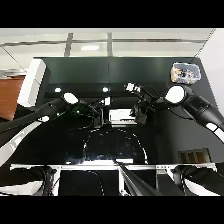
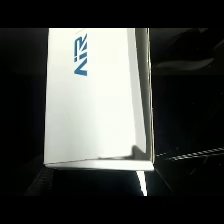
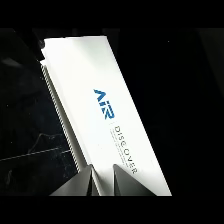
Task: Fold the box and place the chain.
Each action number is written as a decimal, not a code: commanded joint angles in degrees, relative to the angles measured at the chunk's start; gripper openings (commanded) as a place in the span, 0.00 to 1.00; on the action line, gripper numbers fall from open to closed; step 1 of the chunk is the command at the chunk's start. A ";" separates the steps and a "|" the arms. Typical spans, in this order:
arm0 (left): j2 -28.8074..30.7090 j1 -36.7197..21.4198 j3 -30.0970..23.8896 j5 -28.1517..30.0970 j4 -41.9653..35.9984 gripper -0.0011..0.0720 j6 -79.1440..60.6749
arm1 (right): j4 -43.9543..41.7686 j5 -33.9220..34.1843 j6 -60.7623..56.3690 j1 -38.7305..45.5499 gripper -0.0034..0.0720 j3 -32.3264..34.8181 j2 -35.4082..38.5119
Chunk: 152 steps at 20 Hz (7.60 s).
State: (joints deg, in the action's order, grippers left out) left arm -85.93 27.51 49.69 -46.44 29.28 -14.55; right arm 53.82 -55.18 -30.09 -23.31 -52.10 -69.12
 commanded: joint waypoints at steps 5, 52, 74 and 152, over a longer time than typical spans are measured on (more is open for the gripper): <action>0.02 0.02 0.07 -0.13 0.00 0.68 -0.04 | -0.04 -0.63 -0.20 -0.04 0.22 0.48 -0.22; 0.02 0.02 0.07 -0.13 0.00 0.68 -0.04 | -39.98 -4.31 -24.02 14.40 0.07 15.30 -2.86; 0.02 0.00 0.09 -0.07 -0.02 0.68 -0.04 | -32.00 -12.55 -21.49 16.52 0.07 7.91 -5.42; -15.96 11.43 39.30 -13.92 30.77 0.40 57.81 | -6.82 -12.94 -30.97 41.77 0.07 6.54 16.59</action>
State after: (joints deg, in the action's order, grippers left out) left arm -102.87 41.54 85.86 -57.78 56.45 31.05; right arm 47.03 -68.01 -61.06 18.41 -45.56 -52.58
